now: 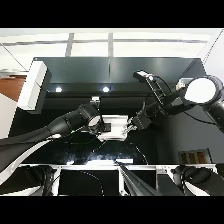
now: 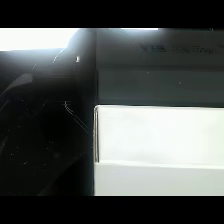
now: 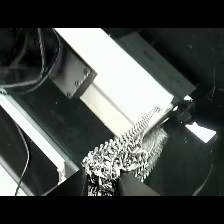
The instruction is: Fold the box and place the chain.
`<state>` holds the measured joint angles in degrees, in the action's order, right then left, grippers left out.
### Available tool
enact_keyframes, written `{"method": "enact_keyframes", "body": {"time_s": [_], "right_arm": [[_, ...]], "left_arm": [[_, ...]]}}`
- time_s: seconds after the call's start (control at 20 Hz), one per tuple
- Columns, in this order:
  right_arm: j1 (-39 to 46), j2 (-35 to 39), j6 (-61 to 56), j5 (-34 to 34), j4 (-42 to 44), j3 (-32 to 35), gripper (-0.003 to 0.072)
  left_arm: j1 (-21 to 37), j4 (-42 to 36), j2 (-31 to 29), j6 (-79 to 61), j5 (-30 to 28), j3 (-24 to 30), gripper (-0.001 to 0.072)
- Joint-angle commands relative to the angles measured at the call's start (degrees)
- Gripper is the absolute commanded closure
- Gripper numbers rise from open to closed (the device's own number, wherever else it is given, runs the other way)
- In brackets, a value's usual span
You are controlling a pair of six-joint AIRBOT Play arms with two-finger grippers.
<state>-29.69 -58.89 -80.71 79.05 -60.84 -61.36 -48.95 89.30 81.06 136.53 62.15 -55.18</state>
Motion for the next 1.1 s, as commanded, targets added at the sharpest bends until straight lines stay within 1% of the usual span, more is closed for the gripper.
{"method": "enact_keyframes", "body": {"time_s": [0.0,0.15,0.3,0.75,0.95,1.0,1.05], "right_arm": [[-1.6,0.5,-0.1,-2.9,3.2,2.0,0.0651],[-3.7,-0.5,0.0,-10.1,6.9,4.4,0.0651],[-4.6,-2.2,0.2,-14.4,8.9,4.5,0.0651],[-4.7,-7.3,0.2,-14.8,9.6,4.5,0.0651],[-4.7,-7.6,0.1,-13.9,8.0,4.5,0.0649],[-4.7,-7.6,0.1,-13.5,7.6,4.5,0.0472],[-4.7,-7.6,0.1,-13.0,7.2,4.5,0.0227]], "left_arm": [[0.0,0.0,0.0,0.0,-0.1,0.0,0.0676],[0.0,0.0,0.0,0.0,-0.1,0.0,0.0677],[0.0,0.0,0.0,0.0,-0.1,0.0,0.0676],[0.0,0.0,0.0,0.0,-0.1,0.0,0.0676],[0.0,0.0,0.0,0.0,-0.1,0.0,0.0676],[0.0,0.0,0.0,0.0,-0.1,0.0,0.0676],[0.0,0.0,0.0,0.0,-0.1,0.0,0.0677]]}}
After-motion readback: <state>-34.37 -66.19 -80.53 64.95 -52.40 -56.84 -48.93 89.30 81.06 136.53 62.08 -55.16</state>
